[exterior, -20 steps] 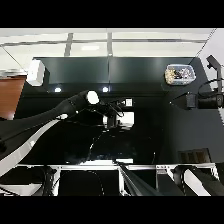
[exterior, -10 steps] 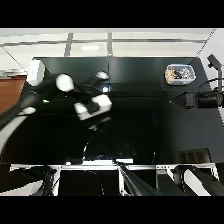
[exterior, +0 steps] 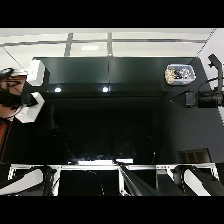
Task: Fold the box and place the chain.
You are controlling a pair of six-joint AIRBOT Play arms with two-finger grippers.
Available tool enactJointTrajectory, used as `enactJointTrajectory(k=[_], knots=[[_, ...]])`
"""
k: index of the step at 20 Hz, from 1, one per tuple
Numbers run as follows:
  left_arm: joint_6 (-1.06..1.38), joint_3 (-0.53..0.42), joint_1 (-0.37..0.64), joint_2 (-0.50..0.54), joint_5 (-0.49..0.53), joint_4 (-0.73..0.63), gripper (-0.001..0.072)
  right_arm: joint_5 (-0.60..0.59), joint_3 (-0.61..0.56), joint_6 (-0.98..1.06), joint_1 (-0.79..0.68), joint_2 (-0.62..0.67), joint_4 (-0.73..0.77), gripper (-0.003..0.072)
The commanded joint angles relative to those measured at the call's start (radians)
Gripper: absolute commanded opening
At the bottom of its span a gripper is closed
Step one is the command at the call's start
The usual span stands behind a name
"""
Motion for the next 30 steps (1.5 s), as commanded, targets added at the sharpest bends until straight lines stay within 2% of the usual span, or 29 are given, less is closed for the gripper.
enactJointTrajectory(k=[1, 7, 11, 13, 15, 18, 20, 22, 23, 24, 25, 26, 28, 30], knots=[[0.129, 0.067, 0.11, -0.071, 0.112, -0.14, 0.0345, -0.035, 0.0, 0.036, 0.0, 0.0, 0.001, 0.0017], [0.129, 0.294, 0.067, -0.33, 0.127, -0.134, 0.0345, -0.155, 0.0, 0.072, 0.039, 0.0, 0.004, 0.0017], [0.13, 0.375, 0.042, -0.436, 0.159, -0.136, 0.0364, -0.188, 0.0, 0.072, 0.093, 0.0, 0.003, 0.0017], [0.129, 0.383, 0.019, -0.453, 0.208, -0.137, 0.071, -0.206, 0.0, 0.072, 0.114, 0.0, 0.001, 0.0017], [0.132, 0.419, 0.0, -0.452, 0.202, -0.076, 0.071, -0.213, 0.0, 0.073, 0.122, 0.0, 0.001, 0.0017], [0.1, 0.576, -0.009, -0.447, 0.042, 0.001, 0.071, -0.212, 0.0, 0.08, 0.123, 0.0, 0.001, 0.0017], [0.023, 0.724, -0.009, -0.446, -0.125, -0.003, 0.071, -0.233, -0.005, 0.079, 0.135, 0.0, 0.0, 0.0017], [-0.169, 0.818, -0.01, -0.423, -0.235, -0.028, 0.0708, -0.302, -0.031, 0.079, 0.178, -0.001, -0.001, 0.0017], [-0.238, 0.83, -0.011, -0.401, -0.275, -0.064, 0.0671, -0.349, -0.05, 0.078, 0.204, -0.001, -0.002, 0.0017], [-0.285, 0.824, -0.018, -0.372, -0.311, -0.097, 0.0487, -0.41, -0.077, 0.078, 0.237, -0.001, -0.01, 0.0017], [-0.281, 0.808, -0.038, -0.335, -0.344, -0.126, 0.0225, -0.48, -0.109, 0.078, 0.273, -0.001, -0.034, 0.0017], [-0.262, 0.771, -0.069, -0.289, -0.346, -0.145, 0.0051, -0.547, -0.141, 0.078, 0.309, -0.001, -0.069, 0.0017], [-0.208, 0.625, -0.163, -0.148, -0.275, -0.17, 0.0022, -0.689, -0.209, 0.079, 0.377, -0.001, -0.16, 0.0017], [-0.114, 0.369, -0.301, 0.053, -0.104, -0.167, 0.0022, -0.789, -0.251, 0.079, 0.414, -0.003, -0.269, 0.0017]])
